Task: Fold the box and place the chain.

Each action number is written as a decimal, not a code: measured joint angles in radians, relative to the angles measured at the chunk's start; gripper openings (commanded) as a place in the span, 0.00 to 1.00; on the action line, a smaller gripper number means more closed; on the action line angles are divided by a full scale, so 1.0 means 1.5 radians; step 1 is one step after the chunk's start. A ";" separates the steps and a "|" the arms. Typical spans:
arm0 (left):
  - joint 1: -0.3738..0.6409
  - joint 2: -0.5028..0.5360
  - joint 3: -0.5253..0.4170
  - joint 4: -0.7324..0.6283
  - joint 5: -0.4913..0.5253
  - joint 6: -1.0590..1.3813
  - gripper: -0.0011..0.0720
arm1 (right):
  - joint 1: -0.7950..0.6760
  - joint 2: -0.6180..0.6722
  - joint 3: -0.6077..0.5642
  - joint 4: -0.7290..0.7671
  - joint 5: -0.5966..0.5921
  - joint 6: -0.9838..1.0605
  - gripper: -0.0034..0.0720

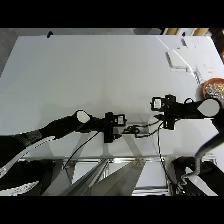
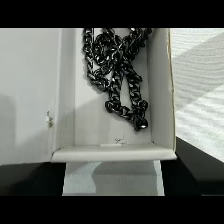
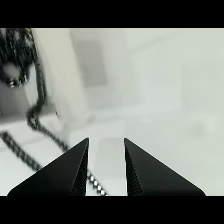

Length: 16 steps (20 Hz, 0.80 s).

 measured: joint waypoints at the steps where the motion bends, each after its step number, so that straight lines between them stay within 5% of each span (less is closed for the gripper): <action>1: 0.000 0.000 0.000 0.000 0.000 0.000 0.47 | -0.003 -0.012 -0.001 -0.024 0.001 0.004 0.34; 16: 0.000 0.000 0.000 0.000 0.000 0.000 0.47 | 0.002 -0.148 -0.022 -0.078 -0.021 -0.082 0.27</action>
